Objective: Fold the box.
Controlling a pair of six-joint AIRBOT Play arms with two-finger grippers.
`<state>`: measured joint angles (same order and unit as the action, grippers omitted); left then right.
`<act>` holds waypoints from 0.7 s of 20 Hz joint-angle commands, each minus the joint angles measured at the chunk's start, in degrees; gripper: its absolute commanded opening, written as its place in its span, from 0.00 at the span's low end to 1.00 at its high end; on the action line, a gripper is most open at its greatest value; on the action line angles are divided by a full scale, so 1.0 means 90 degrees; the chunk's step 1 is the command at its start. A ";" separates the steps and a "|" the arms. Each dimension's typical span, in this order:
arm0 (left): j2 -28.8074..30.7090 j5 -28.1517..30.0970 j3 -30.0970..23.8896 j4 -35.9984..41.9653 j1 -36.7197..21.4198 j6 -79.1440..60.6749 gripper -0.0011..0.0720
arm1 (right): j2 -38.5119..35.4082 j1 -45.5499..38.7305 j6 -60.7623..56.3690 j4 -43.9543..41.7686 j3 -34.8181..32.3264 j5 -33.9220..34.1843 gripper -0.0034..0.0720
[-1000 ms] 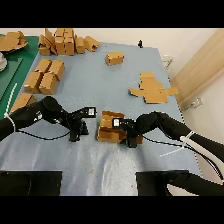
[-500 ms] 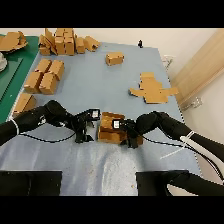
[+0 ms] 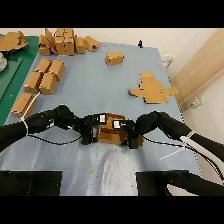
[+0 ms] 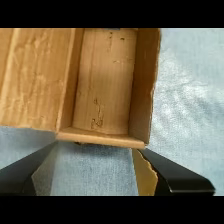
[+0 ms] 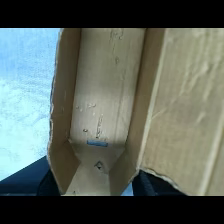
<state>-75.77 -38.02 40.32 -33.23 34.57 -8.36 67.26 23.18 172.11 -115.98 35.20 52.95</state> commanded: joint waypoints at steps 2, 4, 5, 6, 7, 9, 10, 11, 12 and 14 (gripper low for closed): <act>-0.0029 0.0170 0.0107 0.0029 0.0090 -0.0002 0.98 | 0.0005 0.0007 -0.0005 0.0012 -0.0005 0.0056 0.79; -0.0036 0.0029 0.0104 0.0034 0.0092 -0.0007 0.98 | 0.0005 0.0007 -0.0005 0.0015 -0.0005 0.0056 0.79; -0.0034 -0.0097 0.0104 0.0032 0.0092 -0.0036 0.97 | 0.0005 0.0007 -0.0005 0.0019 -0.0005 0.0056 0.79; -0.0034 -0.0214 0.0104 0.0036 0.0097 -0.0134 0.97 | 0.0005 0.0007 -0.0005 0.0024 -0.0005 0.0053 0.79; -0.0034 -0.0248 0.0104 0.0034 0.0129 -0.0148 0.97 | 0.0005 0.0007 -0.0005 0.0032 -0.0005 0.0053 0.79; -0.0036 -0.0214 0.0104 0.0032 0.0189 -0.0182 0.98 | 0.0005 0.0007 -0.0005 0.0032 -0.0005 0.0053 0.79; -0.0036 -0.0160 0.0104 0.0029 0.0209 -0.0202 0.98 | 0.0005 0.0007 -0.0005 0.0032 -0.0005 0.0053 0.79; -0.0034 -0.0119 0.0104 0.0024 0.0204 -0.0199 0.97 | 0.0005 0.0007 -0.0005 0.0034 -0.0005 0.0053 0.79; -0.0034 -0.0095 0.0104 -0.0041 0.0155 -0.0192 0.97 | 0.0005 0.0007 -0.0005 0.0034 -0.0005 0.0053 0.79; -0.0034 -0.0097 0.0107 -0.0034 0.0073 -0.0192 0.98 | 0.0007 0.0007 -0.0005 0.0034 -0.0005 0.0053 0.79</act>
<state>-76.05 -39.11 41.19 -33.23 35.79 -9.89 67.26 23.20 172.11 -115.70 35.20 53.41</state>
